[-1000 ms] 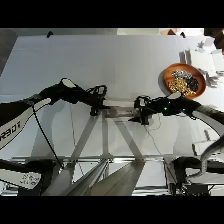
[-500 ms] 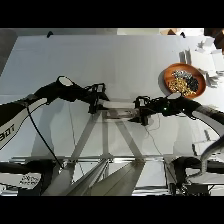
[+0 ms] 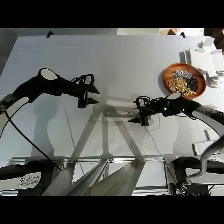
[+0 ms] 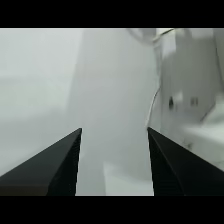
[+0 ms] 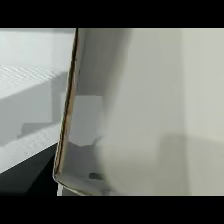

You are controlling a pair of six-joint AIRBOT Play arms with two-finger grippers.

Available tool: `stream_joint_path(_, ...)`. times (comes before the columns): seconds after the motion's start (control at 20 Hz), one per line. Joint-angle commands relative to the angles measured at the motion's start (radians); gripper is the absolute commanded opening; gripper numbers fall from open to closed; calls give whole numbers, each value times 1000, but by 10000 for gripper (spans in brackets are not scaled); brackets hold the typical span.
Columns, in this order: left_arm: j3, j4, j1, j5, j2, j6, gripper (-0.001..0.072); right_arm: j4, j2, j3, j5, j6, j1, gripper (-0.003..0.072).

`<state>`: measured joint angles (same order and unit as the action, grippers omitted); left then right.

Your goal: Fold the box and place the chain.

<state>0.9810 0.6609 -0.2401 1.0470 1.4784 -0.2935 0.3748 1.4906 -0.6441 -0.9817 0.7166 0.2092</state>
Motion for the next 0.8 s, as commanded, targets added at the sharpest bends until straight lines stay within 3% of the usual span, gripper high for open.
stream_joint_path(0.0, 1, 206, 11, 26, -29, 128, 454, -5, 0, 0, 4, -1, 0, 542)
stream_joint_path(0.2, 1, 223, 11, 50, -58, 140, 429, -5, 0, 0, 4, -1, -1, 542)
stream_joint_path(0.25, 1, 224, 11, 53, -74, 141, 265, -6, 0, 0, 4, -1, 0, 542)
stream_joint_path(0.3, 1, 224, 11, 75, -92, 141, 38, -6, 0, 0, 4, -1, 0, 542)
stream_joint_path(0.4, 1, 206, 8, 156, -128, 143, 13, -5, 0, 0, 4, -1, -1, 542)
stream_joint_path(0.5, -1, 112, -2, 299, -135, 144, 13, -6, 0, 0, 4, -1, 0, 542)
stream_joint_path(0.65, -27, -41, -55, 302, -130, 141, 12, -5, 0, 0, 4, -1, 0, 542)
stream_joint_path(0.75, -27, -55, -96, 280, -116, 145, 12, -5, 0, 0, 4, -1, -1, 542)
